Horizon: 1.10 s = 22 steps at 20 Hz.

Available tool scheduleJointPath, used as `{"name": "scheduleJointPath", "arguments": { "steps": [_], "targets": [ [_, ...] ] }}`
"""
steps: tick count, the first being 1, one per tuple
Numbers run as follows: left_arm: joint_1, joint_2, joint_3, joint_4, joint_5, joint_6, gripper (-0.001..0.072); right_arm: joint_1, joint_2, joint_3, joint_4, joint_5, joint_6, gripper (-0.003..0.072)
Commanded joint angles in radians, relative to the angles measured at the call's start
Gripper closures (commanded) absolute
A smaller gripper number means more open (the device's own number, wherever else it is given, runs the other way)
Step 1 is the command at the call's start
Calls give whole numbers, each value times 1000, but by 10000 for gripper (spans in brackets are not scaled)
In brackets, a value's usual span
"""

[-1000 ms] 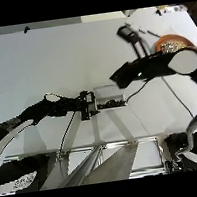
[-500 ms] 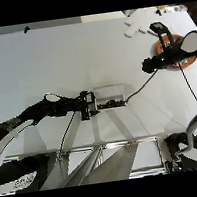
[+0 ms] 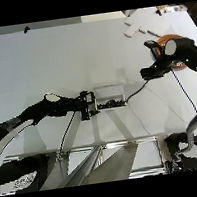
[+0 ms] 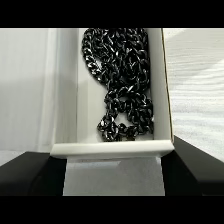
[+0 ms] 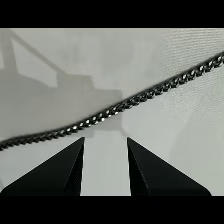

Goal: Fold the box and place the chain.

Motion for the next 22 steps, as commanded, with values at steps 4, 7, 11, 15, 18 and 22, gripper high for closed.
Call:
{"name": "scheduleJointPath", "arguments": {
  "steps": [4,7,11,15,18,22],
  "targets": [
    [0,0,1,0,0,0,647,-1,-74,-23,-27,-30,36,421],
    [0,0,1,0,0,0,647,-1,-73,-37,-27,-85,39,420],
    [0,0,1,0,0,0,647,-1,-74,-51,-27,-116,40,422],
    [0,0,1,0,0,0,647,-1,-77,-75,-27,-117,39,519],
    [0,0,1,0,0,0,647,-1,-80,-121,-31,-143,38,589],
    [0,0,1,1,1,0,647,-1,-13,-121,-35,-153,1,678]
  ]
}}
